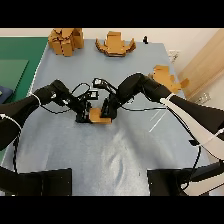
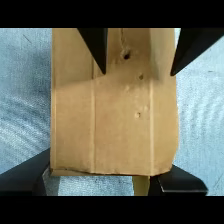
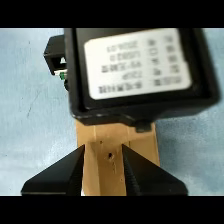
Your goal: Fold the box.
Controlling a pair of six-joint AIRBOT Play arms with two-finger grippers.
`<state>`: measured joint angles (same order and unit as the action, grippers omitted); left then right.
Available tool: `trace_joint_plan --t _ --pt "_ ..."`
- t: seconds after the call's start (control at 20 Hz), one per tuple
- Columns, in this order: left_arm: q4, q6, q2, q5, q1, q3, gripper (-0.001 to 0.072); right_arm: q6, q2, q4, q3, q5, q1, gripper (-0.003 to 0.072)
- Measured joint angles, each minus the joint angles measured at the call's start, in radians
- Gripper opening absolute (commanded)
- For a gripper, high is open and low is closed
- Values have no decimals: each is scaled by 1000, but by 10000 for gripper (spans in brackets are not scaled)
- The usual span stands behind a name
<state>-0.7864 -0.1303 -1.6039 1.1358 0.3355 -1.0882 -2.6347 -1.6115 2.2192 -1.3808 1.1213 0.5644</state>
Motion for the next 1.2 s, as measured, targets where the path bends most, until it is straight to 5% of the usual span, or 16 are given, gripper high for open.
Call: trace_joint_plan --t 0.1,0.2,0.35,0.4,0.5,0.6,0.65,0.7,1.1,1.15,1.2 --pt "0 0 0 0 0 0 19 -1 0 -23 1 -8 9 359" --pt "0 0 0 0 0 0 19 -2 0 -49 1 -38 14 237" --pt "0 0 0 0 0 0 19 -2 6 -66 1 -78 16 212" --pt "0 0 0 0 0 0 19 -2 13 -71 2 -81 15 215" --pt "0 0 0 0 0 0 18 -2 24 -69 1 -77 17 361" --pt "0 0 0 0 0 0 19 -2 29 -67 1 -52 17 380" --pt "0 0 0 0 0 0 18 -2 30 -67 2 -39 17 280" --pt "0 0 0 0 0 0 18 -2 31 -66 2 -32 17 101" --pt "0 1 0 0 0 0 19 -119 66 186 115 -111 -24 79" --pt "0 3 0 0 0 0 19 -159 69 221 146 -132 -32 116" --pt "0 7 0 0 0 0 18 -196 70 245 173 -146 -38 232"
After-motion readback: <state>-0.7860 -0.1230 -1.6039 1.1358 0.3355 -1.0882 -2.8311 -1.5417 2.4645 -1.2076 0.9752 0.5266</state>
